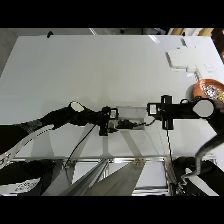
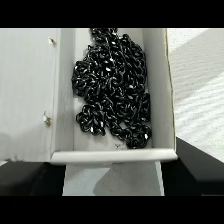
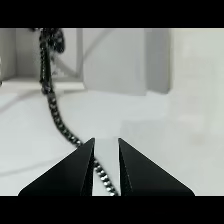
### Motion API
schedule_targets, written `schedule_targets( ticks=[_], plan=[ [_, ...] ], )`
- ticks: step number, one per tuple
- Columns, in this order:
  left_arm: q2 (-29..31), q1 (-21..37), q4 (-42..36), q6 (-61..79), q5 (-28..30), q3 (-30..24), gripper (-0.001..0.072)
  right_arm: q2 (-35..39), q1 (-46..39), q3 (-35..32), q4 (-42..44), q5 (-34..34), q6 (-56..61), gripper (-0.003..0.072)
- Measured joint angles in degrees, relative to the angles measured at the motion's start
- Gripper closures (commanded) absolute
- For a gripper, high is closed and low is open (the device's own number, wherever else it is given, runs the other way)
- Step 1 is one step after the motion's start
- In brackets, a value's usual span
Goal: Fold the box and place the chain.
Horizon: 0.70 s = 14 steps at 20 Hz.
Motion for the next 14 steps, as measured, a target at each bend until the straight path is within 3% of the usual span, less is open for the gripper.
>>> schedule_targets(
  ticks=[12,14],
  plan=[
    [0.0,0.0,0.02,0.0,-0.02,0.0,0.0438,-12.17,2.21,-2.49,-2.25,-3.3,-7.52,0.0539],
    [0.0,0.0,0.0,0.0,-0.02,0.0,0.0438,-12.72,2.36,-2.64,-2.27,-3.69,-7.65,0.0604]
  ],
)
